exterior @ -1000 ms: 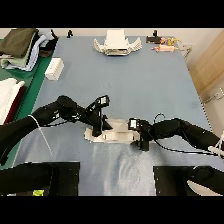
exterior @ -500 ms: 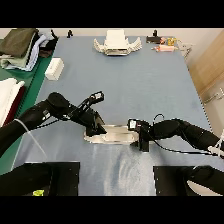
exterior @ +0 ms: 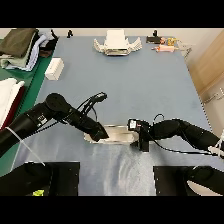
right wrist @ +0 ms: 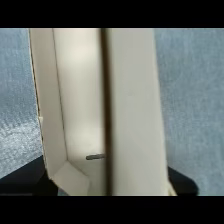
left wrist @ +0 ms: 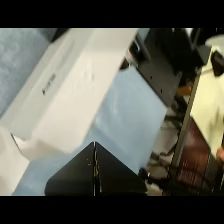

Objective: Fold the box.

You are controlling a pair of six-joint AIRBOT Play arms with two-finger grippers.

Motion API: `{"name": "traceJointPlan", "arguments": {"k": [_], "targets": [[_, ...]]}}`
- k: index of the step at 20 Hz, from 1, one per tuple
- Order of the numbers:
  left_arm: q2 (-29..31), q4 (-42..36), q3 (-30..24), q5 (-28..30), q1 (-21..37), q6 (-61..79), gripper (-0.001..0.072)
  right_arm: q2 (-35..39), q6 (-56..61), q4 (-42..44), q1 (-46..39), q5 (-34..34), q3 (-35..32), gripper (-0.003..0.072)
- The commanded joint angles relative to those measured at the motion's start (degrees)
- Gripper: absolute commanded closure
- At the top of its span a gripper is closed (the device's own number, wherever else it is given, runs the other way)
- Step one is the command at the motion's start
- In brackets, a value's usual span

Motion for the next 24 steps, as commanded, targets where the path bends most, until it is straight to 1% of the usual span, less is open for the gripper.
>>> {"name": "traceJointPlan", "arguments": {"k": [1,3,4,8,12,21,22,24], "targets": [[-3.7,-5.9,3.0,9.8,-1.4,-5.3,0.0696,0.0,0.0,0.0,0.0,0.0,0.0,0.022],[-6.8,-10.0,4.4,10.8,1.4,-5.3,0.0696,0.0,0.0,0.0,0.0,0.0,0.0,0.022],[-8.6,-10.4,4.6,10.7,2.8,-5.7,0.0696,0.0,0.0,0.0,0.0,0.0,0.0,0.022],[-16.2,-6.2,4.6,8.9,4.9,-10.8,0.0696,0.0,0.0,0.0,0.0,0.0,0.0,0.022],[-21.4,-6.4,4.6,6.4,4.4,-10.8,0.0696,0.0,0.0,0.0,0.0,0.0,0.0,0.022],[-21.8,-7.9,4.7,6.5,4.7,-10.1,0.0696,0.0,0.0,0.0,0.0,0.0,0.0,0.022],[-21.4,-7.9,5.0,5.7,5.0,-9.5,0.0696,0.0,0.0,0.0,0.0,0.0,0.0,0.022],[-19.5,-7.7,6.3,2.3,6.6,-6.4,0.0696,0.0,0.0,0.0,0.0,0.0,0.0,0.022]]}}
